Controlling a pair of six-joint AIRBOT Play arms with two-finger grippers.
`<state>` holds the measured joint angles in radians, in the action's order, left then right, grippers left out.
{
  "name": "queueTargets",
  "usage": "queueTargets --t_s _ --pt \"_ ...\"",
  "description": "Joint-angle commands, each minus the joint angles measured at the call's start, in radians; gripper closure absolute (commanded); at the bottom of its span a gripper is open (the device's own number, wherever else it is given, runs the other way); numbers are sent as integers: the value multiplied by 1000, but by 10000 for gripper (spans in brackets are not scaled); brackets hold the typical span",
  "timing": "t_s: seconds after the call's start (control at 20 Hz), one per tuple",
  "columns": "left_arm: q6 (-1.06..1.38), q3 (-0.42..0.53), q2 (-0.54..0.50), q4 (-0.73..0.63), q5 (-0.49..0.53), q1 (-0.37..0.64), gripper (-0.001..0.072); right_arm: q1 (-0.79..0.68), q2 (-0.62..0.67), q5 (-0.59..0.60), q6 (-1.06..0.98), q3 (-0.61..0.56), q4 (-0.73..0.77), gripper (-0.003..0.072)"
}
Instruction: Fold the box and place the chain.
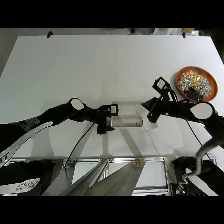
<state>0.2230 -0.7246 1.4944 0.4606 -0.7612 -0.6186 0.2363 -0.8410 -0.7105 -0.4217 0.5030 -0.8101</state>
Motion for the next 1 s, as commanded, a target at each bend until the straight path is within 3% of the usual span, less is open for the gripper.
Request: queueTargets --t_s 0.0,0.1,0.15,0.2,0.35,0.8,0.95 --pt "-1 0 0 0 1 0 348 0 97 -165 103 2 -348 667" --pt "-1 0 0 0 1 0 348 0 85 -229 240 -16 -424 624" --pt "-1 0 0 0 1 0 348 1 75 -227 310 -31 -396 515" --pt "-1 0 0 0 1 0 348 1 64 -224 380 -46 -351 459" --pt "-1 0 0 0 1 0 348 1 10 -200 540 -64 -227 469" --pt "-1 0 0 0 1 0 348 2 -137 -117 645 -64 -94 470" --pt "-1 0 0 0 1 0 348 2 -173 -115 679 -64 -24 530"
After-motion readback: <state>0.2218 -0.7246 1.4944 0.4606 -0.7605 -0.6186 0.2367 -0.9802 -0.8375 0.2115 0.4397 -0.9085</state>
